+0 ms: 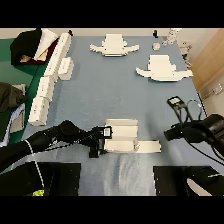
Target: Fold the box.
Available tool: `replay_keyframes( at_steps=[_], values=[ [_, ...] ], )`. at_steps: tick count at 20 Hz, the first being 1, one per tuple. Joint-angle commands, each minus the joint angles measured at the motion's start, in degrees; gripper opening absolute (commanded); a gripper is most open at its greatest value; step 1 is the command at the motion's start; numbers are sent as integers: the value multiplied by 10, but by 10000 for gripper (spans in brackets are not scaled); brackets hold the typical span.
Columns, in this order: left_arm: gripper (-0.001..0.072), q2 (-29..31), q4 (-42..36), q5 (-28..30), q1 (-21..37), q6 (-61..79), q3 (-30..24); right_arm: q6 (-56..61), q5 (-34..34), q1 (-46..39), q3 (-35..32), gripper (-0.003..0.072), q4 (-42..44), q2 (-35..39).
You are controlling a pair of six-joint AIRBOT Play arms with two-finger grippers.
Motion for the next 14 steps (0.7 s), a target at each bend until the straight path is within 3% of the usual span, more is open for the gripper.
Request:
replay_keyframes(
  at_steps=[1,3,8,14],
  values=[
    [454,0,0,0,0,0,0,-35,-47,-159,0,3,190,-35],
    [454,0,0,0,0,0,0,-123,-48,-234,-10,2,328,-70],
    [455,0,0,0,0,0,0,-229,-59,-330,-23,2,460,-162],
    [454,0,0,0,0,0,0,-250,-62,-332,-60,2,490,-199]
  ],
)
